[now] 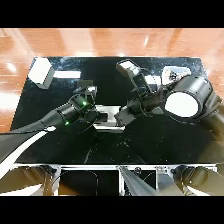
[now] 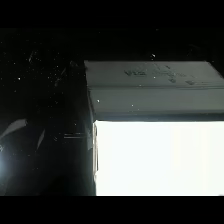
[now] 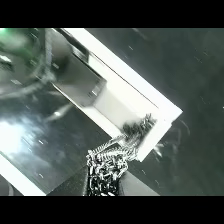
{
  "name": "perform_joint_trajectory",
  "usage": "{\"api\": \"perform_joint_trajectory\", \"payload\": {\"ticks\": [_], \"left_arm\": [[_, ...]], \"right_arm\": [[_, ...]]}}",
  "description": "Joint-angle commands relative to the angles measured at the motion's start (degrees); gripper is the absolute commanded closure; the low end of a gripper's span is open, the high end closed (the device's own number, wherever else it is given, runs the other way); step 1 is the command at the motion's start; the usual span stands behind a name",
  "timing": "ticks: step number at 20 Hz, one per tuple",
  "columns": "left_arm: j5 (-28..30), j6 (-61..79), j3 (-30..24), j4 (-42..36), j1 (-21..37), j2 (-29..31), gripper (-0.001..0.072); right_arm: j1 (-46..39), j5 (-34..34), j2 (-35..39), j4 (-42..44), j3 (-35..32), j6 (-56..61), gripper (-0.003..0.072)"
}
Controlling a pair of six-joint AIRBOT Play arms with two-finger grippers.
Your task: Fold the box and place the chain.
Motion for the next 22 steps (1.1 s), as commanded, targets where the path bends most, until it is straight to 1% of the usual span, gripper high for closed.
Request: {"api": "perform_joint_trajectory", "payload": {"ticks": [1, 7, 10, 13, 18, 19, 20, 21, 22], "left_arm": [[0.0, 0.0, 0.0, 0.0, -0.02, -0.02, 0.0689], [0.0, 0.0, 0.0, 0.0, -0.04, -0.02, 0.0689], [0.0, 0.0, 0.0, 0.0, -0.02, -0.02, 0.0689], [0.0, 0.0, 0.0, 0.0, -0.02, -0.02, 0.0689], [-0.02, 0.0, 0.0, 0.0, -0.02, -0.02, 0.0689], [-0.02, 0.0, 0.0, 0.0, -0.02, -0.02, 0.0689], [0.0, 0.0, 0.0, 0.02, -0.02, -0.02, 0.0689], [-0.02, 0.0, 0.0, 0.0, -0.02, -0.02, 0.0689], [-0.02, 0.0, 0.0, 0.0, -0.02, -0.02, 0.0689]], "right_arm": [[0.44, -6.14, -1.01, 1.16, -0.24, -1.53, 0.0655], [-0.11, -12.63, -5.53, 0.48, -0.22, -2.14, 0.0656], [-0.11, -12.76, -7.08, -1.38, -0.22, -2.14, 0.0656], [-0.11, -10.71, -7.56, -3.13, -0.48, -2.1, 0.0655], [-0.11, -10.84, -8.22, -2.1, -5.6, -1.4, 0.0653], [-0.11, -10.75, -8.37, -0.96, -5.9, -1.14, 0.0584], [-0.11, -10.67, -8.44, -0.22, -5.88, -1.2, 0.0171], [-0.11, -10.6, -8.37, 0.24, -5.81, -1.66, -0.0022], [-0.13, -10.08, -8.24, 0.35, -5.49, -1.92, 0.001]]}}
